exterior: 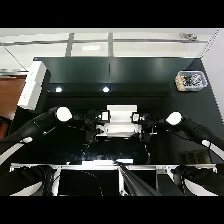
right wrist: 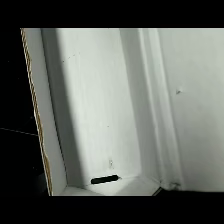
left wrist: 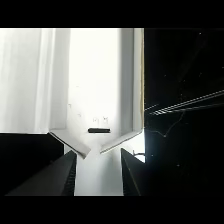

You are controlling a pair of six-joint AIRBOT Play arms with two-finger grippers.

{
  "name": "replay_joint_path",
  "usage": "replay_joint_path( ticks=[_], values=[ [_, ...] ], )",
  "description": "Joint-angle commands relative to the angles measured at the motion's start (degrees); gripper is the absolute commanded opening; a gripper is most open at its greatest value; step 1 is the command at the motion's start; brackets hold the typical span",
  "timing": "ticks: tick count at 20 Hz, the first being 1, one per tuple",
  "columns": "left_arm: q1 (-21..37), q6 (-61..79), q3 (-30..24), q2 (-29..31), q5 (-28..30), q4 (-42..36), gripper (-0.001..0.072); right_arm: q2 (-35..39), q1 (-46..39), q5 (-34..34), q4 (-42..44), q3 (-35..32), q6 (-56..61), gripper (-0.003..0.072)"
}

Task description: Fold the box and place the chain.

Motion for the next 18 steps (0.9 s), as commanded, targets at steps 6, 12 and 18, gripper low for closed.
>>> replay_joint_path(
  ticks=[6,12,18],
  values=[
    [-0.31,-0.02,0.00,-2.89,1.03,-6.29,0.0159,0.02,0.07,0.09,0.02,0.00,0.00,0.0131],
    [-1.05,0.90,0.00,-6.56,1.90,-18.12,0.0160,0.02,0.07,0.07,0.02,0.00,0.00,0.0131],
    [-1.49,0.92,0.00,-6.91,2.40,-17.38,0.0162,0.02,0.07,0.07,0.02,0.00,0.00,0.0131]
  ],
)
